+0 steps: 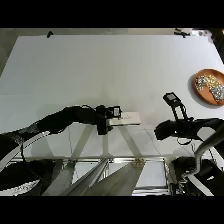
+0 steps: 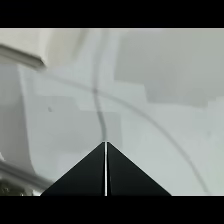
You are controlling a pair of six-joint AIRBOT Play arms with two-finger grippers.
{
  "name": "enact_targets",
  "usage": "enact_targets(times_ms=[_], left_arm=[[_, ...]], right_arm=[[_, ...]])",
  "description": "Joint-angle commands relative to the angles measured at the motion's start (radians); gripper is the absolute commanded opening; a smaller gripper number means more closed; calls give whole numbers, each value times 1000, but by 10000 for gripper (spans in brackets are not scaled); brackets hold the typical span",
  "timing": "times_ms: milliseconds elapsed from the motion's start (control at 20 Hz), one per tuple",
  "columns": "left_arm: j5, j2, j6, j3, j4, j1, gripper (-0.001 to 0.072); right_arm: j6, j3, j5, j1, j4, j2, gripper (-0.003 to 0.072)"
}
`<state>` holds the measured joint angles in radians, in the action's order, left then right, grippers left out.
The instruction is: Fold the box and place the chain.
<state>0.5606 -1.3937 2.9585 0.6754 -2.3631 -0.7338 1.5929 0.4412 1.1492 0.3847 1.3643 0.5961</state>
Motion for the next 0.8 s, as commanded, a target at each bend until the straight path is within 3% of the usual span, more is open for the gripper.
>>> enact_targets(times_ms=[0,200,250,450,600,750], left_arm=[[1,1,0,1,0,1,83],[6,18,-18,1,-4,1,66],[0,40,-60,1,-4,2,1],[-111,140,-185,1,-2,40,4],[-166,201,-275,1,2,149,3],[-159,230,-406,0,44,341,3]], right_arm=[[141,8,190,0,90,-5,14],[165,8,124,0,74,-5,15],[165,8,106,0,67,-5,15],[165,8,74,0,65,-3,15],[165,8,66,0,65,-3,15],[164,8,66,0,66,-4,15]])
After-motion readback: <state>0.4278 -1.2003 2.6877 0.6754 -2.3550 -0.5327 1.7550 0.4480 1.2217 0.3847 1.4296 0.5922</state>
